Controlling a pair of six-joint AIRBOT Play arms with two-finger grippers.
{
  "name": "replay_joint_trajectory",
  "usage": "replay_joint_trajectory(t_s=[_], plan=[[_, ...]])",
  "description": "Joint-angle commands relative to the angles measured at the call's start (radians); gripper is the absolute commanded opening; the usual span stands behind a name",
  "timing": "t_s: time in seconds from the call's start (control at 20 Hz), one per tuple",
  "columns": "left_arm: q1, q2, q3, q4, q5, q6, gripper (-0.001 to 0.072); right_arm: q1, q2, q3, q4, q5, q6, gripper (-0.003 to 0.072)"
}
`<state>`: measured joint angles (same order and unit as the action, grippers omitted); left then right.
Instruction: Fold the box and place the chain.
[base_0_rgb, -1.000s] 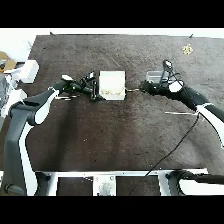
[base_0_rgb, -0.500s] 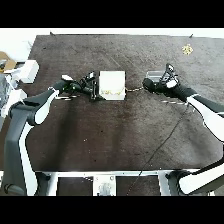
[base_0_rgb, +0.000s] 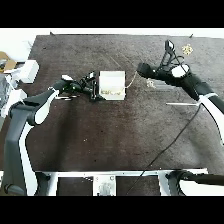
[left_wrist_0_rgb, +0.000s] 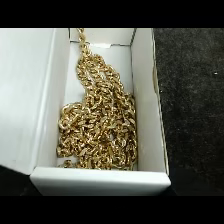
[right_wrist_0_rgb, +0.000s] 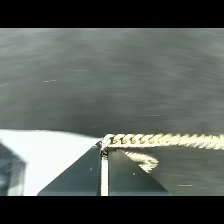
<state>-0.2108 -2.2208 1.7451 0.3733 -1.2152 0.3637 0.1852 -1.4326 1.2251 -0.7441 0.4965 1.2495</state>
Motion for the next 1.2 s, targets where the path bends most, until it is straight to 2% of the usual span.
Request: replay_joint_trajectory(t_s=[0.0, 0.15, 0.25, 0.5, 0.55, 0.6, 0.65, 0.7, 1.0, 1.15], plan=[[0.001, 0.0, 0.0, 0.0, 0.0, 0.0, 0.0274, 0.12, 0.134, 0.003, -0.014, -0.019, -0.023, 0.0002], [0.001, 0.0, 0.0, 0.0, 0.0, 0.0, 0.0274, 0.242, 0.135, 0.003, -0.02, -0.111, -0.023, 0.0002], [0.001, 0.0, 0.0, 0.0, 0.0, 0.0, 0.0274, 0.294, 0.096, 0.002, -0.03, -0.131, -0.019, 0.0002], [0.001, 0.0, 0.0, 0.0, 0.0, 0.0, 0.0274, 0.314, -0.067, -0.04, -0.035, -0.131, 0.027, 0.0003], [0.001, 0.0, 0.0, 0.0, 0.0, 0.0, 0.0274, 0.313, -0.088, -0.055, -0.042, -0.131, 0.03, 0.008], [0.001, 0.0, 0.0, 0.001, 0.0, 0.0, 0.0274, 0.305, -0.098, -0.071, -0.042, -0.129, 0.03, 0.0367], [0.001, 0.0, 0.0, 0.0, 0.0, 0.0, 0.0274, 0.296, -0.097, -0.084, -0.048, -0.126, 0.03, 0.0367], [0.001, 0.0, 0.0, 0.001, 0.0, 0.0, 0.0274, 0.282, -0.087, -0.093, -0.061, -0.121, 0.03, 0.028], [0.001, 0.0, 0.0, 0.0, 0.0, 0.0, 0.0274, 0.051, 0.001, -0.186, -0.089, -0.071, 0.034, 0.0275], [0.001, 0.0, 0.0, 0.0, 0.0, 0.0, 0.0274, -0.093, -0.026, -0.226, -0.089, -0.094, 0.078, 0.0276]])
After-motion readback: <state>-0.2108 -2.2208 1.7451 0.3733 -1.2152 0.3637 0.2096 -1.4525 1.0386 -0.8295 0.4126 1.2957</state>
